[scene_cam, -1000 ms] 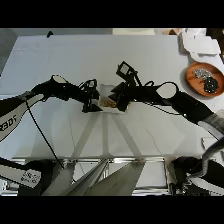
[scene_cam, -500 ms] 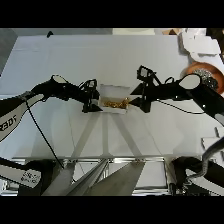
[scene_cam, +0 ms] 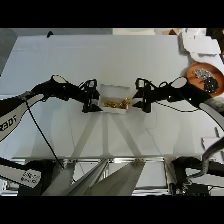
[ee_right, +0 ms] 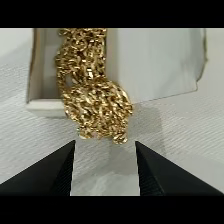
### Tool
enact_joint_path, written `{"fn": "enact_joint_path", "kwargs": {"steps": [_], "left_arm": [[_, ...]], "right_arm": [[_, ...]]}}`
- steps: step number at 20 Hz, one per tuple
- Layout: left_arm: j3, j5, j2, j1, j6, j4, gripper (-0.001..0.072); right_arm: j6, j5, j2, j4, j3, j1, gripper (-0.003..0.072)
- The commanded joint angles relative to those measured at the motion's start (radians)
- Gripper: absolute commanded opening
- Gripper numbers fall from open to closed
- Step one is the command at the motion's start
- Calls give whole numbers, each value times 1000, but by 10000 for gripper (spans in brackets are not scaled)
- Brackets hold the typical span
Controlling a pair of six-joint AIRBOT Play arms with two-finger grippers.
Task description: Fold the box and place the chain.
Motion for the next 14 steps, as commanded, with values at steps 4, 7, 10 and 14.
{"fn": "enact_joint_path", "kwargs": {"steps": [4,7,10,14], "left_arm": [[0,0,-1,1,0,0,344],[0,0,-1,1,0,0,344],[0,0,-1,1,0,0,344],[0,0,-1,1,0,0,344]], "right_arm": [[-189,-31,-45,83,0,31,414],[-216,-42,-45,135,0,42,385],[-215,-40,-45,126,0,43,46],[-204,-37,-44,86,0,43,12]]}}
